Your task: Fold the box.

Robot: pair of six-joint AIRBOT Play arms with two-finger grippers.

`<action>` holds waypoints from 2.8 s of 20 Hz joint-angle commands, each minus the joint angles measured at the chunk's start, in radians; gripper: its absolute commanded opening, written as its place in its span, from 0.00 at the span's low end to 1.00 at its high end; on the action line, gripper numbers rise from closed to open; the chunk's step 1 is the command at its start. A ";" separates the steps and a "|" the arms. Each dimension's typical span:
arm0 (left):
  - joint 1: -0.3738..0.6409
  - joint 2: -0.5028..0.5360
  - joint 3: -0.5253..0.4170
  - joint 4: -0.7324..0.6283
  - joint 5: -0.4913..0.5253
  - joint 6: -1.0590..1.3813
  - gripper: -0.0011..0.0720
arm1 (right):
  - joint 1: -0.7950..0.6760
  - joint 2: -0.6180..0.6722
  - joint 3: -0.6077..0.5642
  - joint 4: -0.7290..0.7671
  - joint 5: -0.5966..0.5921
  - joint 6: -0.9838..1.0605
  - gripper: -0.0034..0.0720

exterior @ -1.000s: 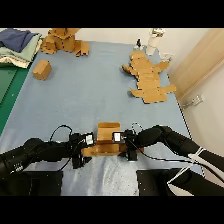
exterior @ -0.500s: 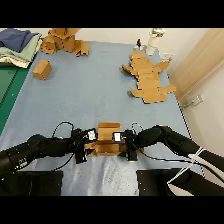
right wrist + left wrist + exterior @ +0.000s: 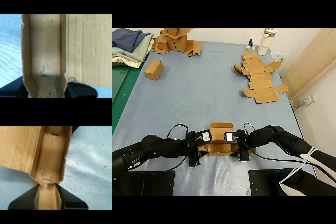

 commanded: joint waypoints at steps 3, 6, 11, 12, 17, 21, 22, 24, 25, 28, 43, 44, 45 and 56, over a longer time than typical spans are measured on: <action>-0.027 -0.012 0.004 -0.012 -0.063 0.001 0.24 | 0.000 0.000 -0.001 0.000 0.000 0.000 0.71; -0.027 -0.033 0.013 -0.012 -0.069 0.005 0.14 | 0.001 0.000 -0.001 0.000 0.000 0.000 0.71; -0.074 -0.046 0.013 -0.013 -0.140 0.005 0.14 | 0.001 0.000 -0.001 0.000 0.000 0.000 0.71; -0.085 -0.052 0.013 -0.014 -0.165 0.004 0.14 | 0.001 0.000 -0.001 0.000 0.000 0.000 0.71; -0.095 -0.075 0.013 -0.039 -0.175 0.000 0.19 | 0.001 0.000 -0.001 0.000 0.000 0.000 0.71; -0.096 -0.075 0.013 -0.042 -0.170 0.000 0.71 | 0.000 0.000 -0.001 0.000 0.000 0.000 0.71; -0.095 -0.075 0.013 -0.042 -0.171 0.000 0.71 | 0.000 0.000 -0.001 0.000 0.000 0.000 0.71; -0.095 -0.075 0.013 -0.042 -0.170 0.000 0.71 | 0.001 0.000 -0.001 0.000 0.000 0.000 0.71; -0.096 -0.075 0.013 -0.042 -0.170 0.000 0.71 | 0.001 0.000 -0.001 0.000 0.000 0.000 0.71; -0.096 -0.075 0.013 -0.042 -0.170 -0.001 0.71 | 0.001 0.000 -0.001 0.000 0.000 0.000 0.71; -0.095 -0.075 0.013 -0.042 -0.163 -0.007 1.00 | 0.000 0.000 -0.001 0.000 0.000 0.000 0.71; -0.095 -0.072 0.013 -0.042 -0.159 -0.008 0.99 | 0.000 0.000 -0.001 0.000 0.000 0.000 0.71; -0.095 -0.063 0.013 -0.039 -0.147 -0.008 0.73 | 0.000 0.000 -0.001 0.000 0.000 0.000 0.71; -0.093 0.272 0.024 0.693 0.248 -0.884 0.03 | 0.001 0.000 -0.001 0.000 0.000 0.000 0.71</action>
